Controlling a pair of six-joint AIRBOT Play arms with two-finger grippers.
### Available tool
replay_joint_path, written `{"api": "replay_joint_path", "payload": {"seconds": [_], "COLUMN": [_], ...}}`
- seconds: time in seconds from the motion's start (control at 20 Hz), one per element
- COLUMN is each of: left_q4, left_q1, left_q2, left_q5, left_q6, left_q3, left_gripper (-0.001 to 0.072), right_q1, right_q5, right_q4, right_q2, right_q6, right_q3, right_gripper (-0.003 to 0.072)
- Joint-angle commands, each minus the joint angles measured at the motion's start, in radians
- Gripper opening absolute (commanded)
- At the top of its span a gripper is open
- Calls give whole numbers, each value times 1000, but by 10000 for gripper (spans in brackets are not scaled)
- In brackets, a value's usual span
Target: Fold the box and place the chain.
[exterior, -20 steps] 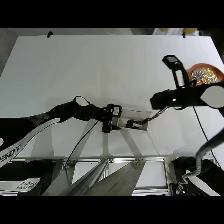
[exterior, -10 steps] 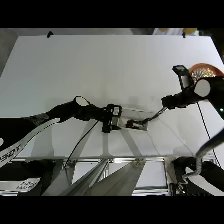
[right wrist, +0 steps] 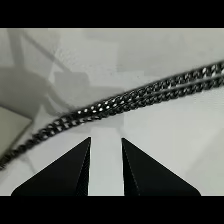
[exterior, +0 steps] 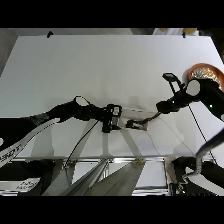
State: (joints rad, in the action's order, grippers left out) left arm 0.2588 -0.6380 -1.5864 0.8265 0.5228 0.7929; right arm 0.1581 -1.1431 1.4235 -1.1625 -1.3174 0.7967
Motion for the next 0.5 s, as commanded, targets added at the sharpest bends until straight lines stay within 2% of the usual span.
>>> {"api": "replay_joint_path", "payload": {"seconds": [0.0, 0.05, 0.15, 0.3, 0.45], "left_q4": [0, 0, 0, 0, 0], "left_q1": [0, 0, 0, 0, 0], "left_q2": [0, 0, 0, 0, 0], "left_q5": [0, 0, 0, 0, 0], "left_q6": [0, 0, 0, 0, 0], "left_q3": [0, 0, 0, 0, 0], "left_gripper": [15, 15, 15, 15, 15], "right_q1": [18, 26, 39, 40, 40], "right_q5": [6, 3, 40, 130, 142], "right_q4": [52, 29, -43, -158, -211], "right_q2": [-3, -3, -3, -3, -3], "right_q6": [605, 802, 1038, 1118, 1224], "right_q3": [-48, -75, -117, -129, -130], "right_gripper": [193, 195, 194, 189, 179]}}
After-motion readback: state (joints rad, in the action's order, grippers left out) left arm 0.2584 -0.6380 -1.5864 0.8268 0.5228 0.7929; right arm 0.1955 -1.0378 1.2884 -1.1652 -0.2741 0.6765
